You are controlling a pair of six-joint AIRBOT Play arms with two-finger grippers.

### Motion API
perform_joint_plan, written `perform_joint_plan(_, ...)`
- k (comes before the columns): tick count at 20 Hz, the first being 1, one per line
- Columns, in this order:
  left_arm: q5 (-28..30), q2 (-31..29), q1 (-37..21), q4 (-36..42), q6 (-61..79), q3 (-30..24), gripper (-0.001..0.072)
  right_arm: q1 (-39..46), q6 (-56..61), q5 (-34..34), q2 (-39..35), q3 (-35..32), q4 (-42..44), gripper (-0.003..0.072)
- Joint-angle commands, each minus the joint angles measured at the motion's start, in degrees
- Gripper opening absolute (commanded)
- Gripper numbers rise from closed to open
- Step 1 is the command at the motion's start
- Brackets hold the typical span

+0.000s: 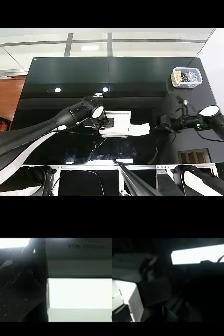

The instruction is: Fold the box and place the chain.

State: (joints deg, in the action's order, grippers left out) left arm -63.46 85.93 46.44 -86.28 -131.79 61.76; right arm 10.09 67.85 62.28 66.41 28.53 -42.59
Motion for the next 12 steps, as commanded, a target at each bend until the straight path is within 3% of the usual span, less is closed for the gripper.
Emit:
perform_joint_plan(1,0.0,0.0,0.0,-0.1,0.0,0.0,0.0031,-6.6,-2.8,-1.4,6.3,-2.1,9.9,0.0017)
perform_joint_plan(3,0.0,0.0,0.0,-0.1,0.0,0.0,0.0031,-11.2,-7.6,-2.4,8.3,-1.3,15.3,0.0017)
perform_joint_plan(5,0.0,0.0,0.0,-0.1,0.0,0.0,0.0031,-13.6,-9.5,-1.8,8.6,1.2,15.5,0.0017)
perform_joint_plan(9,0.0,0.0,0.0,-0.1,0.0,0.0,0.0031,-13.6,-11.5,6.8,8.6,8.4,13.1,0.0041)
perform_joint_plan(11,0.0,0.0,0.0,-0.1,0.0,0.0,0.0031,-13.6,-10.4,8.6,8.6,9.8,13.7,0.0568)
perform_joint_plan(12,0.0,0.0,0.0,-0.1,0.0,0.0,0.0031,-13.6,-10.4,8.8,8.6,9.9,13.8,0.0578)
